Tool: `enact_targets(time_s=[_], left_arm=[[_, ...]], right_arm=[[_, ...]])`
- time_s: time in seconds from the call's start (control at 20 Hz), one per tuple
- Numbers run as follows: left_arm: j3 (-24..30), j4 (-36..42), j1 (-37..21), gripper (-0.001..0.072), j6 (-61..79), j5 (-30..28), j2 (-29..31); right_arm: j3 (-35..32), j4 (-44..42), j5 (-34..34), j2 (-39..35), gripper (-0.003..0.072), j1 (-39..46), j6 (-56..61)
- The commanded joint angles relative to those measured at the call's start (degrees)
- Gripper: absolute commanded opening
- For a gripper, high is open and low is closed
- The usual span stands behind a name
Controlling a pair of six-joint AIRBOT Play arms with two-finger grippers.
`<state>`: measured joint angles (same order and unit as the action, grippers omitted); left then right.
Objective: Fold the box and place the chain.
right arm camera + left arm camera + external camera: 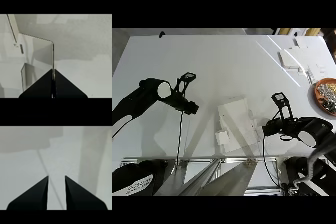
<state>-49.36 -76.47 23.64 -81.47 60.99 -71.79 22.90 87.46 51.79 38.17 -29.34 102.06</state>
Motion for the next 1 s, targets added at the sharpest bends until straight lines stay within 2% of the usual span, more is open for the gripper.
enact_targets(time_s=[0.0, 0.1, 0.15, 0.25, 0.35, 0.7, 0.8, 0.95], left_arm=[[2.7, 22.4, 0.0, 0.0237, 24.0, -3.8, -1.5], [3.0, 38.5, 0.0, 0.0392, 36.4, -2.3, -4.0], [3.0, 44.4, 0.0, 0.0422, 39.4, -1.4, -5.4], [3.0, 49.4, 0.0, 0.0427, 42.7, 0.5, -8.3], [3.0, 51.2, 0.0, 0.0518, 43.6, 2.2, -10.8], [3.0, 54.4, -0.2, 0.0516, 43.1, -0.8, -12.8], [2.9, 52.5, 0.3, 0.0507, 40.3, -2.8, -13.0], [1.9, 47.2, 1.6, 0.0507, 37.5, 0.8, -15.6]], right_arm=[[-0.1, 0.1, -0.3, 0.0, 0.0020, -0.3, 0.6], [0.0, -0.5, -0.3, 0.0, 0.0020, -0.3, 0.6], [0.0, -1.1, -0.3, 0.0, 0.0020, -0.3, 0.6], [0.0, -2.5, -0.3, 0.0, 0.0020, -0.3, 0.6], [-0.1, -2.6, -0.3, 0.0, 0.0020, -0.3, 0.6], [-0.1, -2.5, -0.7, 0.0, 0.0020, -0.3, 0.6], [-0.1, -2.4, -1.3, 0.0, 0.0020, -0.3, 0.6], [-0.1, -2.4, -2.6, 0.0, 0.0020, -0.3, 0.5]])
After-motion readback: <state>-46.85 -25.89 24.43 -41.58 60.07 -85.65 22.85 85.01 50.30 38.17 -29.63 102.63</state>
